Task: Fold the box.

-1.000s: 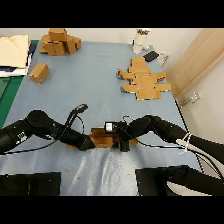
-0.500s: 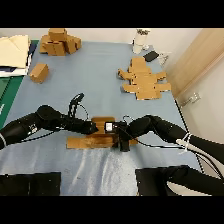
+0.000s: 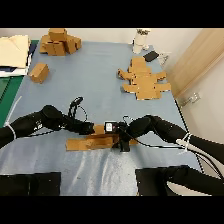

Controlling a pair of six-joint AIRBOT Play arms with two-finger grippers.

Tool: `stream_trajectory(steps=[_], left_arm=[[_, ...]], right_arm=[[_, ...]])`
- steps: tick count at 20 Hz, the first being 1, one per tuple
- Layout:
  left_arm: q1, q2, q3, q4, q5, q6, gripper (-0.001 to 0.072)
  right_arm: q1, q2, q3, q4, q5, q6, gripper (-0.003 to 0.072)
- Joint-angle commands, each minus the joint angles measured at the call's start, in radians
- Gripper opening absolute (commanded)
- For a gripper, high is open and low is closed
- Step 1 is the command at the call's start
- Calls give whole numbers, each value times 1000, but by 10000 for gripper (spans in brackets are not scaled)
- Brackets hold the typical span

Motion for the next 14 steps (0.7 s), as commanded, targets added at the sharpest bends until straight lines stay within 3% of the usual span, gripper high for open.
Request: stream_trajectory(steps=[1,5,9,14], left_arm=[[1,-25,2,2,-16,23,10],[30,16,19,0,-11,131,10],[134,207,26,6,-45,236,10],[184,410,2,33,-369,464,10]], right_arm=[[0,0,0,0,2,0,519],[0,0,0,-1,1,0,519],[0,0,0,-4,1,0,519],[0,0,0,-4,1,0,519]])
